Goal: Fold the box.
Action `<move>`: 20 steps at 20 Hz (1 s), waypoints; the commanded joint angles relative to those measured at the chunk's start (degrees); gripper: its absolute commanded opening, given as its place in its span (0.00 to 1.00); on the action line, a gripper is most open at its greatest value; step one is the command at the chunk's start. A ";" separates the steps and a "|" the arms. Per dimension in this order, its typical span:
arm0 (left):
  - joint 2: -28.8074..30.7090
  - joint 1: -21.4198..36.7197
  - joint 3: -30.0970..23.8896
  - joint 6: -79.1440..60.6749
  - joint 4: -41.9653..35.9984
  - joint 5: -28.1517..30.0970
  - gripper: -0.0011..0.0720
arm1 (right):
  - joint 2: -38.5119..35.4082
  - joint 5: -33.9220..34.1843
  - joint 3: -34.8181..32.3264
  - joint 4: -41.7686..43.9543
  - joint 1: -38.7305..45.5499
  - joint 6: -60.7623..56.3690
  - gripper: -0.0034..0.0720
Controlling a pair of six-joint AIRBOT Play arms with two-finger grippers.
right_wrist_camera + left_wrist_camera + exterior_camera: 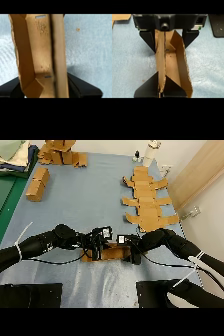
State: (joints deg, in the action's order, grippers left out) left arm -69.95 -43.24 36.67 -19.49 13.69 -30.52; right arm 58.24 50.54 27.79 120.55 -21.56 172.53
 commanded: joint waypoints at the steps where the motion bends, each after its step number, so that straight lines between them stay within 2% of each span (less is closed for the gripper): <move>1: 0.04 0.02 0.07 -0.02 0.02 0.02 0.03 | 0.02 -1.05 -0.02 -0.76 -0.35 0.00 0.98; 10: 0.04 0.02 0.04 0.00 0.02 0.00 0.03 | 1.81 -2.23 -0.02 -0.26 -0.35 0.00 0.96; 11: 0.04 0.02 0.04 -0.02 0.02 0.00 0.03 | 1.79 -2.08 -0.02 0.09 -0.35 0.00 0.90; 12: 0.04 0.02 0.07 0.00 0.02 0.00 0.03 | 1.79 -1.51 -0.02 0.13 -0.35 0.00 0.76; 20: 0.04 0.02 0.07 -0.02 0.02 0.00 0.03 | 1.68 -1.51 0.00 0.90 -0.63 0.00 0.71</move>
State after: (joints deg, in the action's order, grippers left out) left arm -69.95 -43.24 36.67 -19.49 13.69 -30.52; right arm 59.94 48.90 27.81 120.73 -21.96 172.57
